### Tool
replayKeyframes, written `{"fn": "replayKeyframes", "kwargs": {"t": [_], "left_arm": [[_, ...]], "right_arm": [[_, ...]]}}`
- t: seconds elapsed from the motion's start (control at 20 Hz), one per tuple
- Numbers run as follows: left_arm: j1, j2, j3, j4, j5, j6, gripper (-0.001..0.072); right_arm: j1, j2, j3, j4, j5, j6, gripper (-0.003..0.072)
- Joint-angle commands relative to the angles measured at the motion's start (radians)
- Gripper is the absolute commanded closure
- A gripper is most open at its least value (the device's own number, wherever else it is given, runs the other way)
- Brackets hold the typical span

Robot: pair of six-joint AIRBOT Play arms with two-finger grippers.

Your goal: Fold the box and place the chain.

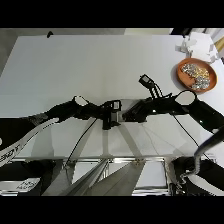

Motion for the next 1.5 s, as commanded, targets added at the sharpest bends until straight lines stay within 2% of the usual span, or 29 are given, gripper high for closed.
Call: {"fn": "replayKeyframes", "kwargs": {"t": [0.0, 0.2, 0.35, 0.6, 0.65, 0.7, 1.1, 1.45], "left_arm": [[0.001, 0.001, 0.001, 0.0, 0.0, 0.001, 0.0698], [0.001, 0.001, 0.001, 0.0, 0.0, 0.0, 0.0698], [0.001, 0.001, 0.001, 0.0, 0.0, 0.0, 0.0698], [0.001, 0.001, 0.001, 0.0, 0.0, 0.001, 0.0698], [0.001, 0.001, 0.001, 0.0, 0.0, 0.001, 0.0698], [0.001, 0.001, 0.001, 0.0, 0.0, 0.001, 0.0698], [0.001, 0.001, 0.001, 0.0, 0.0, 0.001, 0.0698], [0.001, 0.001, 0.001, 0.0, 0.0, 0.0, 0.0698]], "right_arm": [[0.001, 0.002, 0.0, 0.028, 0.025, 0.0, 0.0395], [-0.04, 0.072, 0.005, 0.026, 0.053, -0.021, 0.0398], [-0.151, 0.115, 0.05, 0.026, 0.169, -0.038, 0.04], [-0.264, 0.136, 0.098, 0.156, 0.188, -0.195, 0.0476], [-0.27, 0.125, 0.098, 0.166, 0.182, -0.244, 0.0523], [-0.272, 0.105, 0.098, 0.165, 0.169, -0.282, 0.0532], [-0.271, -0.103, 0.098, 0.124, 0.106, -0.344, 0.0533], [-0.204, -0.146, 0.097, 0.029, 0.094, -0.344, 0.0531]]}}
